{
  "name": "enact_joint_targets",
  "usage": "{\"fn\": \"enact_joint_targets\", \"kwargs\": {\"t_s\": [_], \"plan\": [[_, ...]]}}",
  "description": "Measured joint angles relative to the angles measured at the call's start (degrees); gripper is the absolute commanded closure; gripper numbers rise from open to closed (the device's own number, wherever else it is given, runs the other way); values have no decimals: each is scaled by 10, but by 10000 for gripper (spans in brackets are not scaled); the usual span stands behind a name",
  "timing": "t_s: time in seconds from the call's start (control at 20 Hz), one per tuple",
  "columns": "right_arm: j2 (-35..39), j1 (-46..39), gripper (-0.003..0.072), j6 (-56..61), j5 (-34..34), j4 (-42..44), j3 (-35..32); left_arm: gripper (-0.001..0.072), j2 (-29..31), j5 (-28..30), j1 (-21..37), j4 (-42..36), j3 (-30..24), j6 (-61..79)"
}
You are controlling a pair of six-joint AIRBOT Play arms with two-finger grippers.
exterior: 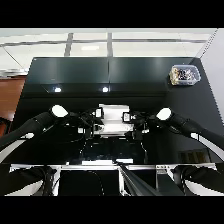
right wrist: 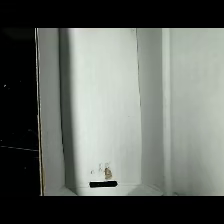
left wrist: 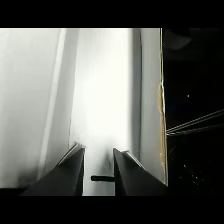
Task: Fold the box and place the chain.
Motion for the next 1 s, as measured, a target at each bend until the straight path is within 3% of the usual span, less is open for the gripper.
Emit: {"fn": "enact_joint_targets", "kwargs": {"t_s": [0.05,0.1,0.2,0.35,0.4,0.45,0.5,0.55,0.6,0.65,0.75,0.85,1.0], "plan": [[0,0,510,0,0,0,0,665,-2,3,-1,-3,0,1],[0,0,510,0,0,0,0,656,-3,8,-2,-4,0,1],[0,0,510,0,0,0,0,407,-4,8,-2,-7,0,1],[0,0,510,0,0,0,0,365,-4,6,-3,-8,0,2],[0,0,510,0,0,0,0,429,-5,7,-3,-8,0,3],[0,0,510,0,0,0,0,594,-5,8,-3,-8,0,2],[0,0,510,0,0,0,0,516,-5,11,-3,-8,0,3],[0,0,510,0,1,0,0,280,-5,11,-3,-9,0,3],[0,0,510,0,1,0,0,252,-5,10,-3,-9,0,3],[0,0,510,0,0,0,0,265,-5,6,-3,-10,0,2],[0,0,510,-1,1,0,0,544,-3,9,0,-7,0,-2],[0,0,510,-1,1,0,0,681,6,9,9,9,1,-22],[0,0,510,-2,2,-1,0,681,45,-22,41,61,6,-94]]}}
